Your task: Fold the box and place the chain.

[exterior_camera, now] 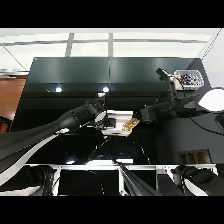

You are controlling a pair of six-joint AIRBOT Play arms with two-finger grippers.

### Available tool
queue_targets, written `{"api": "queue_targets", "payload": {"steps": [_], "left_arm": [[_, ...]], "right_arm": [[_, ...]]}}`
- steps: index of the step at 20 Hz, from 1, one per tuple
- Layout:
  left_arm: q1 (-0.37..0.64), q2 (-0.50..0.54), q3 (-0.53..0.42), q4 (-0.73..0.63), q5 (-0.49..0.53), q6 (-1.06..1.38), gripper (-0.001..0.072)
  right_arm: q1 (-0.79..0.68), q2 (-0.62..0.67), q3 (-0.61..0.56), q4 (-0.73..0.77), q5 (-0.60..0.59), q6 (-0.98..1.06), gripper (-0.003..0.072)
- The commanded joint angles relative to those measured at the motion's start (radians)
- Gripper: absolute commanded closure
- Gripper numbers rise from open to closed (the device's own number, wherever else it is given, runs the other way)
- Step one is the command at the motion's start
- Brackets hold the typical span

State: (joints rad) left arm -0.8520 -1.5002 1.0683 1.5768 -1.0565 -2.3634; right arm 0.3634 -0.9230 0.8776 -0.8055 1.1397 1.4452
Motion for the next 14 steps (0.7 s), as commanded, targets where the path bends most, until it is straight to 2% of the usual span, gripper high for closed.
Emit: {"api": "queue_targets", "payload": {"steps": [1, 2, 3, 4, 7, 9, 12, 14], "left_arm": [[0.000, 0.000, 0.000, 0.000, 0.001, 0.000, 0.0683], [0.000, 0.000, 0.000, 0.000, 0.000, 0.000, 0.0683], [0.000, 0.000, 0.000, 0.000, 0.000, 0.000, 0.0683], [0.000, 0.000, 0.000, 0.000, 0.000, 0.000, 0.0683], [0.000, 0.000, 0.000, 0.000, 0.001, 0.000, 0.0683], [0.000, 0.000, 0.000, 0.000, 0.001, 0.000, 0.0683], [0.000, 0.000, 0.000, 0.000, 0.000, 0.000, 0.0683], [0.000, 0.000, 0.000, 0.001, -0.019, 0.000, 0.0682]], "right_arm": [[0.074, -0.058, 0.000, 0.019, -0.091, 0.017, 0.0549], [0.088, -0.082, 0.000, 0.020, -0.105, 0.017, 0.0529], [0.093, -0.097, 0.000, 0.019, -0.113, 0.017, 0.0313], [0.086, -0.102, 0.000, 0.013, -0.111, 0.016, 0.0136], [-0.018, -0.081, 0.028, -0.063, 0.024, 0.017, 0.0137], [-0.135, -0.019, 0.032, -0.184, 0.095, 0.017, 0.0138], [-0.272, 0.059, 0.027, -0.456, 0.143, 0.042, 0.0138], [-0.319, 0.073, 0.018, -0.487, 0.144, 0.042, 0.0138]]}}
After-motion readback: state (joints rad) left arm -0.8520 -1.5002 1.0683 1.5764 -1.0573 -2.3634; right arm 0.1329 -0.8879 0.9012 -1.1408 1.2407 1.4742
